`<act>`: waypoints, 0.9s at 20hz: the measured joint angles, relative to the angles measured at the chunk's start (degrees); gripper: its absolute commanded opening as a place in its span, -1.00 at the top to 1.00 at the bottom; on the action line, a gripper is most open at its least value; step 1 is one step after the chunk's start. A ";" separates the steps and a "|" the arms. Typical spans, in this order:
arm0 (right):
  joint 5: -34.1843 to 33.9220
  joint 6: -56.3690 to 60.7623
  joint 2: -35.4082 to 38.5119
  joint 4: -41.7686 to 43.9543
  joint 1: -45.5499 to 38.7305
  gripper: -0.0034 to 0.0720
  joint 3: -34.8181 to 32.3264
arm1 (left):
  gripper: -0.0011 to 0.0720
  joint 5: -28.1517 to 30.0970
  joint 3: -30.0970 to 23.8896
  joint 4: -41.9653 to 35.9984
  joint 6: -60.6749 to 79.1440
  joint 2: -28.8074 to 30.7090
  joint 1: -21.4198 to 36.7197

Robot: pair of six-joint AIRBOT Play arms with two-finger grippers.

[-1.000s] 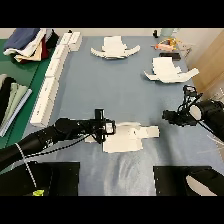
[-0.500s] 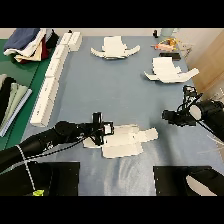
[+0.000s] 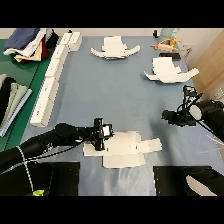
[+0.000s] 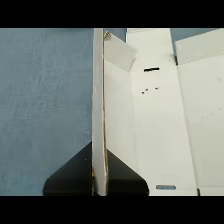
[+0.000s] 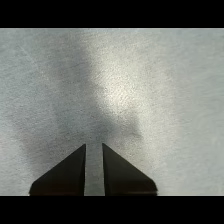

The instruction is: Fold the box.

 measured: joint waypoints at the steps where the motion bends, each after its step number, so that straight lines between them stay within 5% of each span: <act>1: -0.02 0.00 0.00 0.00 0.00 0.48 0.02 | 0.93 -0.68 -0.24 -0.02 -0.42 0.00 0.00; 11: -0.59 0.00 0.00 0.00 0.02 0.48 0.02 | 0.91 -3.17 -0.87 -0.20 -3.89 0.00 0.00; 13: -0.61 0.00 0.00 0.00 0.00 0.48 0.02 | -0.15 -3.23 -0.87 -0.20 -4.09 0.00 0.00; 15: -0.63 0.00 0.00 0.00 0.00 0.48 0.00 | 0.49 -3.30 -0.87 -0.20 -4.39 0.00 0.00; 18: -0.70 0.00 0.00 0.00 0.00 0.48 0.02 | 0.49 -3.32 -0.83 -0.20 -4.50 0.07 0.00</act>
